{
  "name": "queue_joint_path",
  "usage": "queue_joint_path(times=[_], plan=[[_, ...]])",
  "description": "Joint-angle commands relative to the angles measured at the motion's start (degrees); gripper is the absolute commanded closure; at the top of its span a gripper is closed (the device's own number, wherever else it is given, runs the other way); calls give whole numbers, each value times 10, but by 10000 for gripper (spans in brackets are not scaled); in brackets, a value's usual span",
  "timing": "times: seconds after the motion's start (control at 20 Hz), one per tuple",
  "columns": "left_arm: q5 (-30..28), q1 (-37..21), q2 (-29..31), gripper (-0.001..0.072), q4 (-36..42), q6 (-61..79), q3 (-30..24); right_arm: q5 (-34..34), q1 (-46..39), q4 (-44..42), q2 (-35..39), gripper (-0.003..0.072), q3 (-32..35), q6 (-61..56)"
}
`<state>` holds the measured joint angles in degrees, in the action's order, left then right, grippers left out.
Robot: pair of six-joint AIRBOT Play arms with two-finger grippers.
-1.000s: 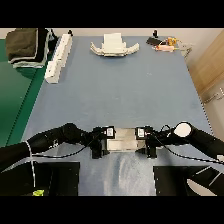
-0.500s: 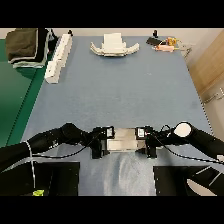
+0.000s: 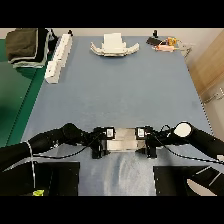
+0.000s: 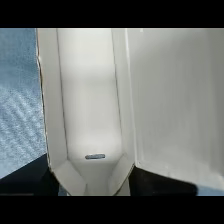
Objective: Fold the box.
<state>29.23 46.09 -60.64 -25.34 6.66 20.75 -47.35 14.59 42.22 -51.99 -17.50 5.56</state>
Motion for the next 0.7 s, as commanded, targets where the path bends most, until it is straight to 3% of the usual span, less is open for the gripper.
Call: queue_joint_path(times=[0.0, 0.65], plan=[[4, 0, 0, 245, -1, 2, 0, -1, 0, 0, 0, 175, -1, 1], [1, 0, 0, 239, -1, 2, 0, -1, 0, 0, 0, 175, -1, 1]])
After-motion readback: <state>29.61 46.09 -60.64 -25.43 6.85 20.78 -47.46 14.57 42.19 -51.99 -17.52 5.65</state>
